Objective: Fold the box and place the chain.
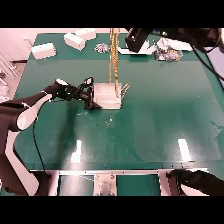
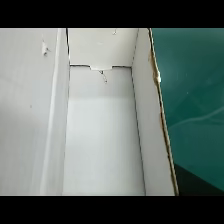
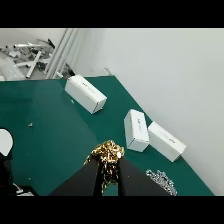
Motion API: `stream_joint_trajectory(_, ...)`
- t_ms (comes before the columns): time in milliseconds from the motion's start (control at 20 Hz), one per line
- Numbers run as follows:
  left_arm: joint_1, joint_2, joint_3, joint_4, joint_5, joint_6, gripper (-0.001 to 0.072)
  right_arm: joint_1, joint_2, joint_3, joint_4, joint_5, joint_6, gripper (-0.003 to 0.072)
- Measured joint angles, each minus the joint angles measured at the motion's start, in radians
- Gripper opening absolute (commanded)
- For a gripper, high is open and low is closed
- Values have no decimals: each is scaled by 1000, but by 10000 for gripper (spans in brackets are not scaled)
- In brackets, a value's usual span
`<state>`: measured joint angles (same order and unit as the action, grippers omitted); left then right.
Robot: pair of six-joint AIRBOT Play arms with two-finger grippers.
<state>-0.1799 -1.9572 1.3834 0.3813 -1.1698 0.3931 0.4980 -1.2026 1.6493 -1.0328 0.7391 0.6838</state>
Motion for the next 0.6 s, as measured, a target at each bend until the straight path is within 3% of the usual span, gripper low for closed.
stream_joint_trajectory(300, 0, 0, 0, 0, 0, 0, 630, -7, 2, -80, -69, -18, 39, -1)
stream_joint_trajectory(600, 0, 0, 0, 0, 0, 0, 630, -11, 47, -62, -484, 9, 286, 0)
